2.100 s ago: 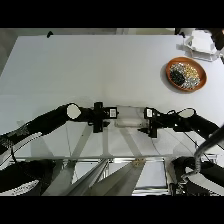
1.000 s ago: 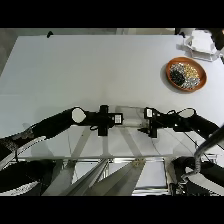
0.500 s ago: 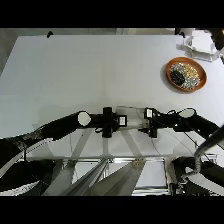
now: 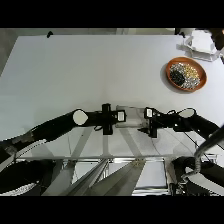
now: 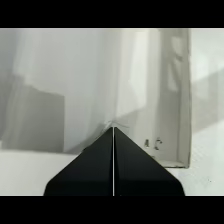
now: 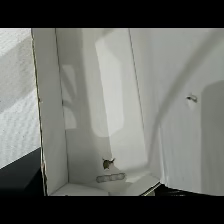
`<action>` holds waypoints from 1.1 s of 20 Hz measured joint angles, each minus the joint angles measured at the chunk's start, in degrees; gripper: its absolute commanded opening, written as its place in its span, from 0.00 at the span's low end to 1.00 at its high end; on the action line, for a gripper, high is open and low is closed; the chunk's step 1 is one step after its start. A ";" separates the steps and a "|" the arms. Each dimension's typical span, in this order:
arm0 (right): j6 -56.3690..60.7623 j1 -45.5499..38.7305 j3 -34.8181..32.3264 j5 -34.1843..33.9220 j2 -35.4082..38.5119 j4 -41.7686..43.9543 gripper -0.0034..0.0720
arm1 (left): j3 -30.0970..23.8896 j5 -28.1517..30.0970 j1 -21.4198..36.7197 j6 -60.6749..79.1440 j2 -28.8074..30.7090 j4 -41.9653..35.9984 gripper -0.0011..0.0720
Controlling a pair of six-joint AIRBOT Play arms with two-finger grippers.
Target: Fold the box and place the chain.
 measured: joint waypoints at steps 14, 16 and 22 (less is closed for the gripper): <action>-0.11 0.00 0.00 0.04 0.00 -0.11 0.47 | -5.84 -23.56 27.39 -59.25 14.01 12.24 0.02; -0.13 0.00 0.00 0.04 0.00 -0.11 0.47 | -7.34 -24.96 28.35 -62.34 10.69 10.40 0.03; -0.13 0.00 0.00 0.07 0.00 -0.11 0.47 | -8.76 -25.66 24.46 -60.43 0.33 1.64 0.03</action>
